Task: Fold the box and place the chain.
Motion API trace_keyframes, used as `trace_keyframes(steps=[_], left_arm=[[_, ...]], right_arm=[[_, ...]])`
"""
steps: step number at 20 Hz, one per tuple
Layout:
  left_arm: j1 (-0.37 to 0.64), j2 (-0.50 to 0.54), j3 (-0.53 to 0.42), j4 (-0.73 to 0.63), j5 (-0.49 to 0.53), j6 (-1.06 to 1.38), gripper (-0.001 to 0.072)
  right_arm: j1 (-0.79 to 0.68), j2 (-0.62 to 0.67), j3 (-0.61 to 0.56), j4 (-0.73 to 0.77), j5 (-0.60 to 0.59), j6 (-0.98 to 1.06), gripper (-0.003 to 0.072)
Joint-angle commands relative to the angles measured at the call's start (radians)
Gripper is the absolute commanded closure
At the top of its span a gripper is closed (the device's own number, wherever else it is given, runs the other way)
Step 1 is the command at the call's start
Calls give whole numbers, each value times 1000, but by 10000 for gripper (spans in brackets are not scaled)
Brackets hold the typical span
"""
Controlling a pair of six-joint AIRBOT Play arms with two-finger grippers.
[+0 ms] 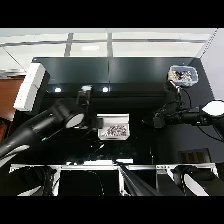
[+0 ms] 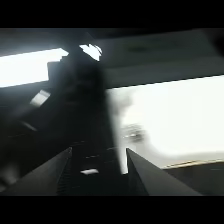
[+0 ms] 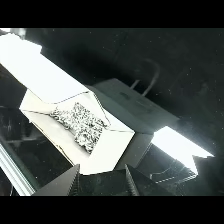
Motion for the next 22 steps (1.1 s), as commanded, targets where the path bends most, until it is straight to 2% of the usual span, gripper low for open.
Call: trace_keyframes(steps=[1,3,5,7,8,9,11,12,13,15,16,19,22], left_arm=[[43,163,-124,238,-104,6,304],[161,240,-274,166,-27,8,305],[298,273,-417,-92,189,161,305],[407,260,-507,-459,403,608,305],[438,248,-525,-627,443,866,305],[455,232,-528,-751,441,1136,305],[451,210,-528,-822,435,1537,298],[444,203,-528,-821,442,1689,168],[437,197,-528,-822,450,1830,-11],[421,182,-526,-818,473,2094,9],[419,166,-523,-834,483,2189,49],[420,126,-523,-937,517,2261,54],[420,120,-523,-950,516,2274,54]], right_arm=[[-1,-1,1,0,1,0,350],[-1,-1,1,0,1,1,350],[-1,-1,1,0,0,8,350],[-1,-1,1,0,-7,27,350],[-1,-1,1,0,-12,38,350],[-1,-1,1,0,-16,46,350],[-1,-1,1,0,-15,57,350],[0,-1,1,0,-15,58,350],[0,-1,1,0,-16,69,350],[0,-1,1,0,-17,80,350],[0,-1,1,0,-18,83,350],[0,-1,1,3,-18,83,350],[0,-1,1,3,-19,83,350]])
